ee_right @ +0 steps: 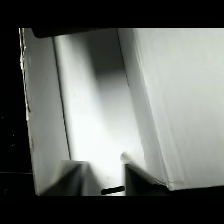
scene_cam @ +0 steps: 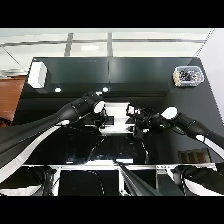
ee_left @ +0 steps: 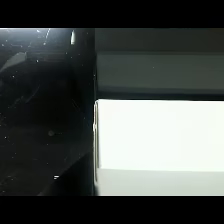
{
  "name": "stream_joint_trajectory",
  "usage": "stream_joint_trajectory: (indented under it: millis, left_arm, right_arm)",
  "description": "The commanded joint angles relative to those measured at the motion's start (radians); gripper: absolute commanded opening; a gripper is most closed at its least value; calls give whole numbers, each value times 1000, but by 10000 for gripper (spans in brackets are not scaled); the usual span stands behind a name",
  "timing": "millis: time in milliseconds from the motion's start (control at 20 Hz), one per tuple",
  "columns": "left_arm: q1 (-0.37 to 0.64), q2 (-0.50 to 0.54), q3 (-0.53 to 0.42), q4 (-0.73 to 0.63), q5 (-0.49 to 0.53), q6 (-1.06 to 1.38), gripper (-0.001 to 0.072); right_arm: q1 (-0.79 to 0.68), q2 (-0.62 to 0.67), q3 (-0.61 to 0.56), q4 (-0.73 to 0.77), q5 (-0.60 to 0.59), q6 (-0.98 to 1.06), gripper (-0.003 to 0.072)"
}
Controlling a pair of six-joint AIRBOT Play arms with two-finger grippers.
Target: Fold the box and place the chain.
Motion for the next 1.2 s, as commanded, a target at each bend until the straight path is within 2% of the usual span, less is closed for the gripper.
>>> stream_joint_trajectory:
  millis: [0,50,100,150,250,300,400,500,600,700,800,850,900,1000,1150]
  left_arm:
    - [1,-1,0,0,1,2,27]
    - [1,-1,0,0,2,2,28]
    - [1,-1,0,0,5,2,28]
    - [1,-1,0,0,8,2,28]
    - [0,-1,0,-2,7,2,28]
    - [0,-1,0,-4,7,2,28]
    - [0,-1,0,-1,3,2,28]
    - [0,-1,0,-4,3,2,29]
    - [0,-1,0,-5,1,2,28]
    - [0,-1,0,-5,-1,2,29]
    - [0,-1,0,-5,11,2,29]
    - [1,-1,0,-4,13,2,28]
    - [1,-1,0,0,24,2,28]
    - [1,-1,0,-3,34,2,29]
    - [1,-1,0,-4,25,2,28]
  right_arm:
    - [2,0,0,8,-6,27,336]
    - [2,0,0,10,-4,27,333]
    - [2,1,0,4,6,38,106]
    - [-1,6,0,-8,15,85,17]
    - [-23,37,5,-49,28,320,17]
    - [-51,61,32,-137,65,504,16]
    - [-140,103,141,-384,235,826,17]
    - [-274,141,235,-523,356,1018,17]
    - [-457,177,254,-532,293,1067,16]
    - [-647,169,239,-503,257,1255,13]
    - [-755,155,182,-462,384,1264,10]
    - [-764,154,143,-480,422,1255,10]
    - [-762,151,111,-465,402,1275,10]
    - [-736,113,66,-367,427,1274,10]
    - [-603,34,50,-317,439,1242,11]
